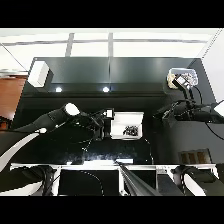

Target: Fold the box and place the chain.

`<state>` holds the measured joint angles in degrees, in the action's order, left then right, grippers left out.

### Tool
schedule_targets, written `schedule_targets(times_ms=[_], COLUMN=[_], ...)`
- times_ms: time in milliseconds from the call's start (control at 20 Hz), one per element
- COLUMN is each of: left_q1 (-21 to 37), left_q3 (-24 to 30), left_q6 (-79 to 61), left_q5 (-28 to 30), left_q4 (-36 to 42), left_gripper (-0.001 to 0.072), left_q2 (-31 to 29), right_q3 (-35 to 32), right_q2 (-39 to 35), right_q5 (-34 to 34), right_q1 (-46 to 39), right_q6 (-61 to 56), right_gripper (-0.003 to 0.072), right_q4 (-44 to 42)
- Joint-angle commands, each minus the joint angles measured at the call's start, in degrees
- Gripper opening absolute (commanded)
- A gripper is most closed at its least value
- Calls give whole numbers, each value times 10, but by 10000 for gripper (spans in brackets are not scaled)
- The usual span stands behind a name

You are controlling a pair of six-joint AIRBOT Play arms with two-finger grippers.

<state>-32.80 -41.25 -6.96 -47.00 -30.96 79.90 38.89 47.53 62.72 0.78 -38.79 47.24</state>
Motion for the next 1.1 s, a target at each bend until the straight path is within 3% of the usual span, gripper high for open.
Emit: schedule_targets(times_ms=[0, 150, 200, 250, 400, 600, 900, 1050], left_q1=[0, 6, 10, 15, 35, 57, 85, 86], left_q3=[0, 0, 0, 1, 1, 1, 20, 38], left_q6=[-1, 6, 22, 37, 42, 37, 38, 20], left_q5=[2, 0, 0, 0, -16, -43, -60, -42], left_q4=[0, -15, -30, -48, -75, -79, -125, -125], left_gripper=[384, 380, 358, 358, 358, 358, 358, 358], left_q2=[0, -4, -7, -10, -14, -28, -59, -59], right_q3=[0, 0, 0, 0, 0, 8, 120, 141], right_q2=[0, 0, 0, 0, 0, 19, 157, 197], right_q5=[0, -4, -10, -19, -44, -136, -140, -139], right_q1=[0, 0, 0, 1, 16, 85, 138, 157], right_q6=[0, -14, -36, -65, -78, -127, -142, -129], right_gripper=[432, 435, 542, 709, 710, 708, 708, 708], right_q4=[0, -11, -16, -17, -29, -28, -28, -27])
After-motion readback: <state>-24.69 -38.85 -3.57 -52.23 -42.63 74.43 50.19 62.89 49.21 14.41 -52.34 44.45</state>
